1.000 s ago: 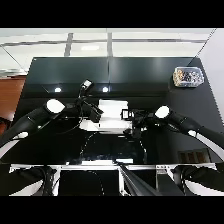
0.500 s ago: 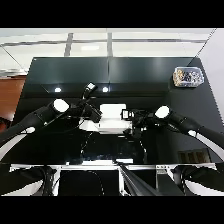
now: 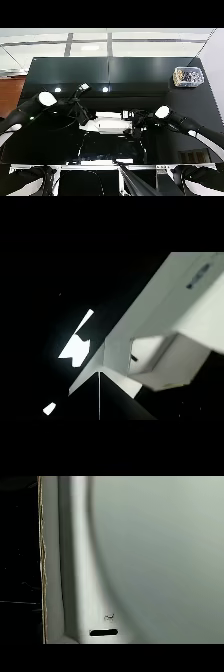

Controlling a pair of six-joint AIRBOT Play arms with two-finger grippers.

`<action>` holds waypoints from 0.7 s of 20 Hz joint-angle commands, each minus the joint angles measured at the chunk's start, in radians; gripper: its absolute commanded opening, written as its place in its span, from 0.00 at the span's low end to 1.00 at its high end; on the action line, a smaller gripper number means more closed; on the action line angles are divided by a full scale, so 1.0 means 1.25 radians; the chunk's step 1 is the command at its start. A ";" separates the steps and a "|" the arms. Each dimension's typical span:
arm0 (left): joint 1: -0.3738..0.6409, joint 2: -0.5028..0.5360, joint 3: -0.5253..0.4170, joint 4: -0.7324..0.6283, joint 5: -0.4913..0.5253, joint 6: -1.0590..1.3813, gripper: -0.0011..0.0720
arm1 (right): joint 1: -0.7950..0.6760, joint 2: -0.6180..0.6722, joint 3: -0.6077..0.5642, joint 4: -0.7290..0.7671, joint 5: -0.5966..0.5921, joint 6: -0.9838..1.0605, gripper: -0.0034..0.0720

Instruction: Fold the box and place the chain.

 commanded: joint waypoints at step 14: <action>-0.108 0.031 -0.148 -0.107 0.188 0.572 0.99 | 0.000 0.000 0.000 0.000 0.000 0.000 0.06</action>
